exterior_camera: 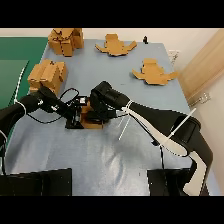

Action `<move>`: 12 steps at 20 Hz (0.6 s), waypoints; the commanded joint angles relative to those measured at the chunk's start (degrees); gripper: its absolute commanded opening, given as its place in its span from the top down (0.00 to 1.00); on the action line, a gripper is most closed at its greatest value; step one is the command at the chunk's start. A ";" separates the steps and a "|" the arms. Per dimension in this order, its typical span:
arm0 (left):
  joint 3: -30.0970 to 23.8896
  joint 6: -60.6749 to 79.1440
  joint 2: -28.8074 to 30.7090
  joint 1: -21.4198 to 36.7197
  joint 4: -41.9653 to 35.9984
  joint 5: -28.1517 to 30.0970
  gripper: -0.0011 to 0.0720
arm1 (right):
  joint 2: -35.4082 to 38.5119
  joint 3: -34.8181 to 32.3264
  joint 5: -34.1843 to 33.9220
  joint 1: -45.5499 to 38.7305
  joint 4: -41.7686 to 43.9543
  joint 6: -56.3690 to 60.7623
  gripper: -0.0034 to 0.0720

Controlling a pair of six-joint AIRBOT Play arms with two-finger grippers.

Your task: Fold the box.

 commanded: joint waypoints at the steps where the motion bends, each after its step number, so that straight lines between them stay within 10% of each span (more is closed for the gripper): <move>1: 0.00 0.35 0.00 0.02 0.04 -0.24 0.68 | -0.98 1.73 -3.06 0.66 -0.28 -0.52 0.94; 12: 0.00 0.35 0.02 0.02 0.07 -0.20 0.68 | -0.98 1.73 -3.61 1.16 -1.64 -0.52 0.94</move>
